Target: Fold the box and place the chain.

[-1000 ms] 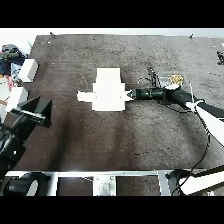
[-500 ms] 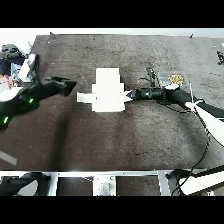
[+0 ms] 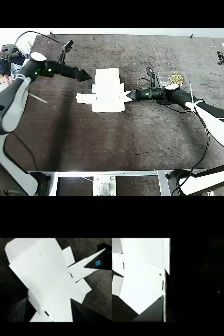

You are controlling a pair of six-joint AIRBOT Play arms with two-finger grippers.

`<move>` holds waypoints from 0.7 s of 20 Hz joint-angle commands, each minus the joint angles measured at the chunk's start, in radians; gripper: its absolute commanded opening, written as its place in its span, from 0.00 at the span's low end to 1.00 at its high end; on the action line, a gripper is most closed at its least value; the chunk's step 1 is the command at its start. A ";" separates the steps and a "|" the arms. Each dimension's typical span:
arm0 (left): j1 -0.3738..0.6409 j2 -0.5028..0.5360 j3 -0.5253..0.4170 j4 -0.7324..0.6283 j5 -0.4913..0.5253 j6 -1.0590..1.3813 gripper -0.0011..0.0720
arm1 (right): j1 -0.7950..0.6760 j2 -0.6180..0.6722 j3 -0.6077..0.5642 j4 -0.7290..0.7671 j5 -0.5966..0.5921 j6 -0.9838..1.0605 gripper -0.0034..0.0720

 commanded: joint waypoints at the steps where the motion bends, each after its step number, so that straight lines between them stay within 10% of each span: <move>1: -0.019 -0.164 0.234 0.101 -0.057 -0.111 0.83 | 0.001 0.000 0.001 0.001 0.000 0.000 0.06; 14: -0.019 -0.341 0.290 -0.105 -0.126 -0.035 0.75 | 0.001 0.000 0.001 0.001 0.001 0.000 0.06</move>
